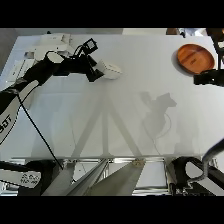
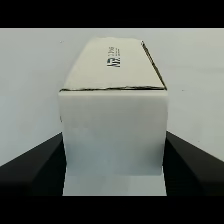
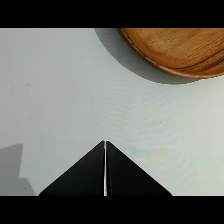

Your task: Fold the box and place the chain.

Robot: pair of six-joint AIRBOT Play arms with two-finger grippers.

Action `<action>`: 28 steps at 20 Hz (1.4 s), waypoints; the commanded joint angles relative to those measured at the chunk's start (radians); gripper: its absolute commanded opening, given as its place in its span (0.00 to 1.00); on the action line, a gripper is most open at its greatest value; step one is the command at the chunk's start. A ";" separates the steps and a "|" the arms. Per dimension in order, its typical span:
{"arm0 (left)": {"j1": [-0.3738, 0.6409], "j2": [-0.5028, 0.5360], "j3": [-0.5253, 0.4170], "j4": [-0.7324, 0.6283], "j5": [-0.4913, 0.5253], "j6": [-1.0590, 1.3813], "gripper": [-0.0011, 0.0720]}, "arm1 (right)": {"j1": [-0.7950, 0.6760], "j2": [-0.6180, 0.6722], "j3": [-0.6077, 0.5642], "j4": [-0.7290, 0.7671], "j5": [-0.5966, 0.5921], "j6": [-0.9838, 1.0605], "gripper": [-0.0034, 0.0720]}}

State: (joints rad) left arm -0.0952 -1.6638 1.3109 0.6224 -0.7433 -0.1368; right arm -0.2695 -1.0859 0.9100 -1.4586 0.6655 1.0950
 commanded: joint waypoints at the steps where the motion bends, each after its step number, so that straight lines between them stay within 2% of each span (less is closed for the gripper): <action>1: 0.003 0.001 0.000 -0.001 0.001 -0.003 0.82 | -0.001 -0.001 0.001 0.000 0.000 0.000 0.06; 11: 0.011 0.001 0.000 0.036 -0.001 -0.078 0.81 | -0.001 -0.001 0.001 0.000 0.000 0.000 0.06; 16: 0.077 0.001 0.000 0.101 -0.023 -0.167 0.81 | -0.001 -0.001 0.001 0.000 0.000 0.000 0.06; 17: 0.097 0.001 0.000 0.101 -0.038 -0.183 0.75 | -0.001 -0.001 0.001 0.000 0.000 0.000 0.06; 18: 0.119 0.001 0.000 0.101 -0.058 -0.193 0.59 | -0.001 -0.001 0.001 0.000 0.000 0.000 0.06; 19: 0.145 0.001 0.000 0.102 -0.079 -0.207 0.47 | -0.001 -0.001 0.001 0.000 0.000 0.000 0.06; 23: 0.251 0.001 0.000 0.133 -0.149 -0.270 0.47 | -0.001 -0.001 0.001 0.000 0.000 0.000 0.06; 26: 0.318 0.001 0.000 0.267 -0.206 -0.367 0.47 | -0.001 -0.001 0.001 0.000 0.000 0.000 0.06; 28: 0.348 0.001 0.000 0.378 -0.208 -0.455 0.47 | -0.001 -0.001 0.001 0.000 0.000 0.000 0.06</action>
State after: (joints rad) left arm 0.2001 -1.6634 1.3109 0.8555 -0.9184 -0.4725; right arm -0.2695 -1.0859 0.9100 -1.4590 0.6651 1.0950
